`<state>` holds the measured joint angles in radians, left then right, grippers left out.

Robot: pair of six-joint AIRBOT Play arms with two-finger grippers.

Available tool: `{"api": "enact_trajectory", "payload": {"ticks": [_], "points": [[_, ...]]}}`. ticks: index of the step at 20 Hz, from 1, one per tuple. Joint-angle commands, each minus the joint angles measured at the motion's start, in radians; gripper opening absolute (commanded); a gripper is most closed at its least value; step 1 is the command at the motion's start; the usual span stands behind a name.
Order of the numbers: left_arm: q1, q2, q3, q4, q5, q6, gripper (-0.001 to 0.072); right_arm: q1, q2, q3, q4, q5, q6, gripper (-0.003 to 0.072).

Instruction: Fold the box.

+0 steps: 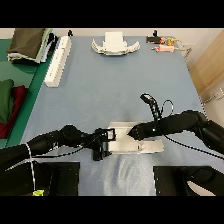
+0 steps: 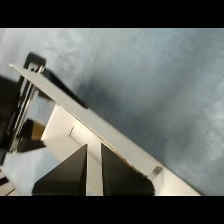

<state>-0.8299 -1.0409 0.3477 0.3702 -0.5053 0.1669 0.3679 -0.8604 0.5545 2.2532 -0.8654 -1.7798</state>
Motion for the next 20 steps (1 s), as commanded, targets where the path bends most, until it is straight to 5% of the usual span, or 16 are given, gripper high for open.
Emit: {"api": "enact_trajectory", "payload": {"ticks": [1, 20], "points": [[0.000, 0.000, 0.001, 0.000, 0.000, 0.000, 0.0511, 0.002, -0.101, 0.001, 0.008, 0.114, -0.014, 0.0130], [0.000, 0.000, 0.001, 0.000, 0.000, 0.000, 0.0511, 0.002, -0.243, 0.001, -0.005, 0.114, -0.114, 0.0089]]}}
